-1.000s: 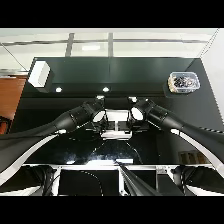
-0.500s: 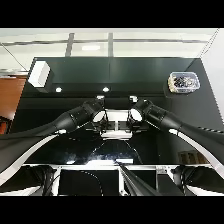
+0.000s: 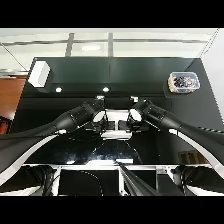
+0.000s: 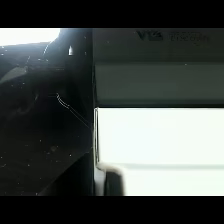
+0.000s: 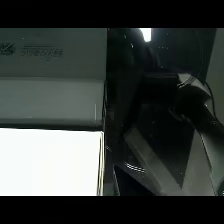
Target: Fold the box and place the chain.
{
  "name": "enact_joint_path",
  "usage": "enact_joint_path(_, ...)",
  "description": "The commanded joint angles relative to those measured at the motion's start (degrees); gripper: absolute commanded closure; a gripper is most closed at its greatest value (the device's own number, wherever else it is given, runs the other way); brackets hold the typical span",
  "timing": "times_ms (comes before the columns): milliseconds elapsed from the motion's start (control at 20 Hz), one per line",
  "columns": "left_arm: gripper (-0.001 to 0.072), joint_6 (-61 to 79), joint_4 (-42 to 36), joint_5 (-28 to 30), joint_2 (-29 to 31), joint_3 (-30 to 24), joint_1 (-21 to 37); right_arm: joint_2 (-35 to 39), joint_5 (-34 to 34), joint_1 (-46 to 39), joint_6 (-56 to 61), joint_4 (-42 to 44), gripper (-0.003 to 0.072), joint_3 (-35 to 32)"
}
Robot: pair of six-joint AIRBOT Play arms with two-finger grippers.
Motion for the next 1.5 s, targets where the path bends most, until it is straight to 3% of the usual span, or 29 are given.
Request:
enact_joint_path(0,0.0682,-0.1,-0.2,0.2,0.0,0.0,0.0,0.0,0.1,0.1,-0.3,0.5,0.0644,0.1)
enact_joint_path(50,0.0682,-0.1,-0.2,0.2,0.0,0.0,0.0,0.0,0.1,0.1,-0.3,0.5,0.0674,0.2)
enact_joint_path(200,0.0682,0.0,-0.2,0.2,0.0,0.0,0.0,0.0,-0.1,0.0,-0.3,0.5,0.0670,0.2)
enact_joint_path(300,0.0682,0.0,-0.2,0.2,0.0,0.0,0.0,0.3,0.2,-0.1,-0.4,0.4,0.0398,0.5)
enact_joint_path(450,0.0682,0.0,-0.2,0.2,0.0,0.0,0.0,3.3,1.7,-0.1,-3.8,-0.2,0.0383,0.6)
enact_joint_path(650,0.0682,0.0,-0.2,0.2,0.0,0.0,0.0,13.1,6.5,-0.1,-9.0,-4.5,0.0384,0.6)
enact_joint_path(750,0.0682,0.0,-0.2,0.2,0.0,0.0,0.0,19.9,10.3,-0.1,-10.0,-13.1,0.0384,0.6)
enact_joint_path(950,0.0682,-0.1,-0.2,0.4,0.0,0.0,0.0,27.0,15.5,-3.8,-10.0,-41.7,0.0384,0.5)
enact_joint_path(1050,0.0682,-0.1,-0.2,0.3,0.0,0.0,0.0,26.7,9.9,-11.3,-10.1,-47.7,0.0385,0.0)
enact_joint_path(1250,0.0682,0.0,-0.1,0.3,0.0,0.0,0.0,23.1,-13.8,-32.0,-7.4,-45.0,0.0385,-0.9)
enact_joint_path(1350,0.0682,0.0,-0.1,0.3,0.0,0.0,0.0,18.9,-19.9,-39.7,-2.5,-44.5,0.0385,-0.5)
enact_joint_path(1450,0.0682,-0.1,-0.1,0.3,0.0,0.0,0.0,12.6,-21.5,-46.6,-2.0,-37.7,0.0385,2.7)
